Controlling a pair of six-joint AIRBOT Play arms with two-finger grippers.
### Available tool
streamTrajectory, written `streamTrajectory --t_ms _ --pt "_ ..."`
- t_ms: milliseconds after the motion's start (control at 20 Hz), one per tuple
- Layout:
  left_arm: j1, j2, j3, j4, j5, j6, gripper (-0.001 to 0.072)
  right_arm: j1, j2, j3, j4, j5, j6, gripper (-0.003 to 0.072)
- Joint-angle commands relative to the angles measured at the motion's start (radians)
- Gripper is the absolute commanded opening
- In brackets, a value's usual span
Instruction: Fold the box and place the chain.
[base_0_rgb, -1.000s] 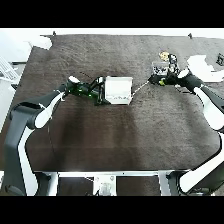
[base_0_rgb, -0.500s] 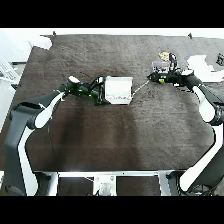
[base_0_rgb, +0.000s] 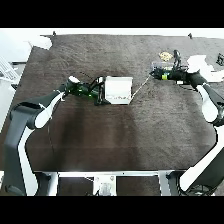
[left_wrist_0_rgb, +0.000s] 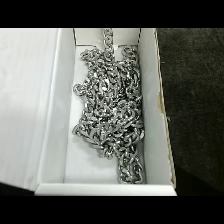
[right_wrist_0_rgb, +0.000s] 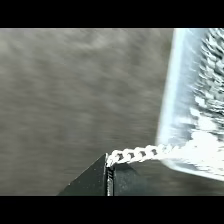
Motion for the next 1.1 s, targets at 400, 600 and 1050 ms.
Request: streamTrajectory --t_ms 400,600,1050 --pt "0.001 0.0 0.0 0.0 0.0 0.0 0.0351 0.146 0.534 0.0 -0.421 0.105 0.311 0.0007" --pt "0.001 0.0 0.0 0.0 0.0 0.0 0.0351 0.248 0.699 0.0 -0.561 0.105 0.356 0.0007" --pt "0.001 0.0 0.0 0.0 0.0 0.0 0.035 0.443 0.858 0.001 -0.645 0.084 0.395 0.0007"
